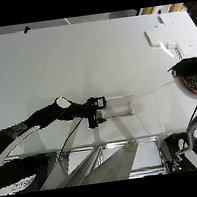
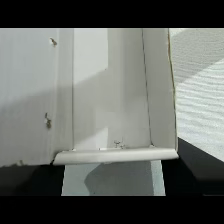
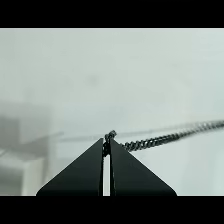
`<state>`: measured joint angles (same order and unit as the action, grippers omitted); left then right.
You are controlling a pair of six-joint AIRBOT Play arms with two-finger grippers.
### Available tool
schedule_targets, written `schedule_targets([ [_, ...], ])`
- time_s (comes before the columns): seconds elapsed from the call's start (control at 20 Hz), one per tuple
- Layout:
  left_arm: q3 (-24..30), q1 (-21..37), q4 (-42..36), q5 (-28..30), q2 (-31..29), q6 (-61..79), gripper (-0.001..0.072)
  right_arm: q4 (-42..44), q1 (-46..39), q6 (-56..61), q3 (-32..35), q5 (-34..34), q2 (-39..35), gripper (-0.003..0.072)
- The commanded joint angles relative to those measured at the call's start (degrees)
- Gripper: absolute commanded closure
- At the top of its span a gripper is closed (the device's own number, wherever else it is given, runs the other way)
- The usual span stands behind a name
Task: Fold the box and place the chain.
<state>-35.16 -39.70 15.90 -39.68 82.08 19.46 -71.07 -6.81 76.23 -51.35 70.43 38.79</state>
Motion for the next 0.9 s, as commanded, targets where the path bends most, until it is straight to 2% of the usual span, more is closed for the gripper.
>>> schedule_targets([
  [0.0, 0.02, -0.02, 0.00, 0.00, -0.02, 0.02, 0.0365, 4.39, 10.29, -0.24, -0.02, 6.62, -5.22, 0.0675],
  [0.25, 0.02, -0.02, 0.00, 0.00, -0.02, 0.02, 0.0365, 7.32, 25.99, -0.24, 0.00, 5.75, -6.64, 0.0674],
  [0.5, 0.02, -0.02, 0.00, 0.00, -0.02, 0.02, 0.0365, 7.32, 40.94, -0.24, 1.53, -3.48, -5.97, 0.0674],
  [0.7, 0.02, -0.02, 0.00, 0.00, -0.02, 0.02, 0.0365, 6.51, 50.27, -0.24, 4.94, -10.84, -0.72, 0.0674],
  [0.85, 0.02, -0.02, 0.00, 0.00, -0.02, 0.02, 0.0365, 4.94, 51.69, -0.24, 6.16, -14.25, 4.66, 0.0674],
])
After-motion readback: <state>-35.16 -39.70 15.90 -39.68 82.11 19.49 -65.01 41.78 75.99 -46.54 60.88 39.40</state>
